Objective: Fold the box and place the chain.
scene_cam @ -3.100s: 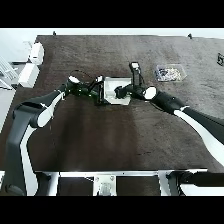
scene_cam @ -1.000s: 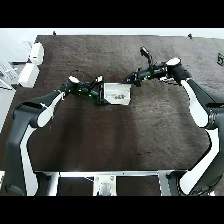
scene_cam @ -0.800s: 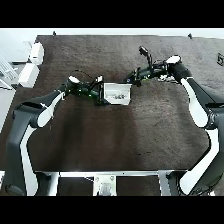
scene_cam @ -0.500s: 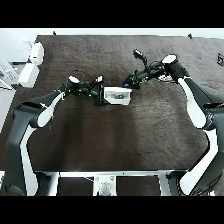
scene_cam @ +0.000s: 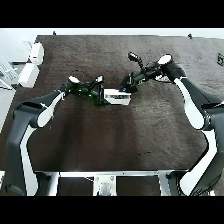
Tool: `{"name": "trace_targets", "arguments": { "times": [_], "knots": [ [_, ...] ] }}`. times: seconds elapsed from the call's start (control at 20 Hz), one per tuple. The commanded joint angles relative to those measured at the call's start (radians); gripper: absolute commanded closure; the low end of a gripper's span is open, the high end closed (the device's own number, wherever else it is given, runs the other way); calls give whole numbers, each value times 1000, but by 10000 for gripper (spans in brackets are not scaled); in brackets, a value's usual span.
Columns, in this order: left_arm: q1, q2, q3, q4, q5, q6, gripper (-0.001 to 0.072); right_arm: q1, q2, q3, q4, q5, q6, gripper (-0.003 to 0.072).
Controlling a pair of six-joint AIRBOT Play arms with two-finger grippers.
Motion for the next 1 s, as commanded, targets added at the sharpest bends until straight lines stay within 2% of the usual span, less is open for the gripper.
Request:
{"name": "trace_targets", "arguments": {
  "times": [0.0, 0.15, 0.25, 0.3, 0.4, 0.5, 0.6, 0.7, 0.85, 0.95],
  "knots": [
    [1, 0, 0, 0, 1, 0, 427, -1, 0, 1, -2, 6, -9, 172],
    [1, 0, 0, 0, 2, 0, 427, 0, 0, 1, -5, 5, -22, 290],
    [1, 0, 0, 0, 2, 0, 427, 0, 0, 0, -21, 5, -60, 288],
    [1, 0, 0, 0, 3, 0, 427, 0, 0, 0, -28, 5, -81, 248],
    [1, 0, 0, 0, 3, 0, 427, -2, 0, 0, -35, 5, -149, 237],
    [1, 0, 0, 0, 3, 0, 427, -5, 0, 0, -35, 5, -180, 158],
    [1, 0, 0, 0, 3, 0, 427, -7, 0, 0, -34, 4, -182, 133],
    [1, 0, 0, 0, 3, 0, 427, -8, 0, 0, -24, 15, -181, 133],
    [1, 0, 0, 0, 3, 0, 427, -8, 1, 0, 35, 107, -157, 134],
    [1, 0, 0, 0, 3, 0, 427, -8, 1, 0, 53, 143, -154, 194]
  ]
}}
